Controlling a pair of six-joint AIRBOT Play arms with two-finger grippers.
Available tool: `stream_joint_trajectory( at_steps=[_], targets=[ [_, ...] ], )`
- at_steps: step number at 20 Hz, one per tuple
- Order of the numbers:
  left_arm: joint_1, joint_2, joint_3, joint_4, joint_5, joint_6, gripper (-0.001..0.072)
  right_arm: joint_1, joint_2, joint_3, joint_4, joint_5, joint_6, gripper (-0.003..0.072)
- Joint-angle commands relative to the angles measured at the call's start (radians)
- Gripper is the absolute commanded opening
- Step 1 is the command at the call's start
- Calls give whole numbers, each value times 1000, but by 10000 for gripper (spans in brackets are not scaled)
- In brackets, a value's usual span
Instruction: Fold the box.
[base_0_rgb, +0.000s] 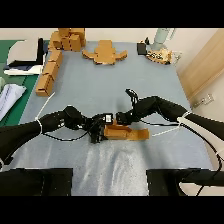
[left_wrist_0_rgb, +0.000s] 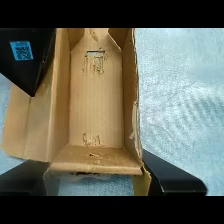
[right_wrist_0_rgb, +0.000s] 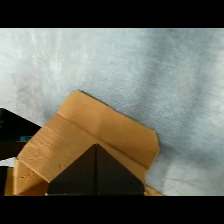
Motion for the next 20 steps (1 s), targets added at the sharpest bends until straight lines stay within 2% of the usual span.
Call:
stream_joint_trajectory(
  at_steps=[1,5,8,10,11,13,14,15,16,17,20],
  targets=[
    [0,0,0,-2,1,1,519,0,-8,16,-68,-27,-46,6],
    [0,0,0,-2,1,1,519,-1,84,73,-214,-32,-45,5],
    [0,0,0,-2,1,1,519,-1,243,80,-375,-63,-22,5],
    [0,0,0,-2,1,1,519,-1,359,67,-468,-162,-17,5],
    [0,0,0,-2,1,1,519,1,415,45,-467,-225,-65,5],
    [0,0,0,-2,1,1,519,12,509,-26,-358,-399,-259,5],
    [0,0,0,-2,1,1,519,19,542,-68,-306,-470,-277,6],
    [0,0,0,-2,1,1,519,27,566,-112,-288,-505,-290,104],
    [0,0,0,-2,1,1,519,38,583,-159,-321,-499,-304,359],
    [0,0,0,-2,1,1,519,40,587,-200,-380,-460,-338,395],
    [0,0,0,-2,1,1,519,39,544,-286,-455,-229,-483,396]
  ],
)
